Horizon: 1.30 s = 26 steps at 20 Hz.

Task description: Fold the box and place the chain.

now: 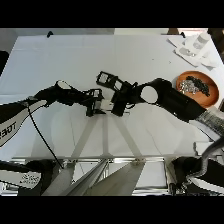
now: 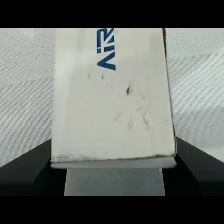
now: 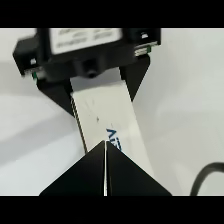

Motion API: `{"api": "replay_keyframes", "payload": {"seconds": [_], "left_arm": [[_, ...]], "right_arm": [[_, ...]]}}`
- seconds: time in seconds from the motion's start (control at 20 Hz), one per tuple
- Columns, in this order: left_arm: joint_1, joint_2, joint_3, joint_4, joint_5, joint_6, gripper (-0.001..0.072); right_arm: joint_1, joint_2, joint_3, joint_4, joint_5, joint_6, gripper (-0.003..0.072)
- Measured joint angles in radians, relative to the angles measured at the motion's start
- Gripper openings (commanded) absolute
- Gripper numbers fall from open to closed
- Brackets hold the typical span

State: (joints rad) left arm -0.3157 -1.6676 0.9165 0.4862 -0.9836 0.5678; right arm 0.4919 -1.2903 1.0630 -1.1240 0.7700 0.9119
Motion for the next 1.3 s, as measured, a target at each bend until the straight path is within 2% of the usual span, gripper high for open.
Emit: {"api": "replay_keyframes", "payload": {"seconds": [0.2, 0.55, 1.0, 1.3], "left_arm": [[0.0, 0.0, 0.0, 0.0, 0.0, 0.0, 0.0257], [0.0, 0.0, 0.0, 0.0, 0.0, 0.0, 0.0257], [0.0, 0.0, 0.0, 0.0, 0.0, 0.0, 0.0257], [0.0, 0.0, 0.0, 0.0, -0.001, 0.0, 0.0257]], "right_arm": [[-0.079, -0.01, -0.056, 0.257, -0.031, 0.034, 0.0008], [-0.115, -0.127, -0.153, 0.522, -0.051, -0.044, 0.0009], [-0.119, -0.187, -0.167, 0.483, -0.032, -0.064, 0.0009], [-0.134, -0.109, -0.169, 0.45, -0.008, -0.074, 0.001]]}}
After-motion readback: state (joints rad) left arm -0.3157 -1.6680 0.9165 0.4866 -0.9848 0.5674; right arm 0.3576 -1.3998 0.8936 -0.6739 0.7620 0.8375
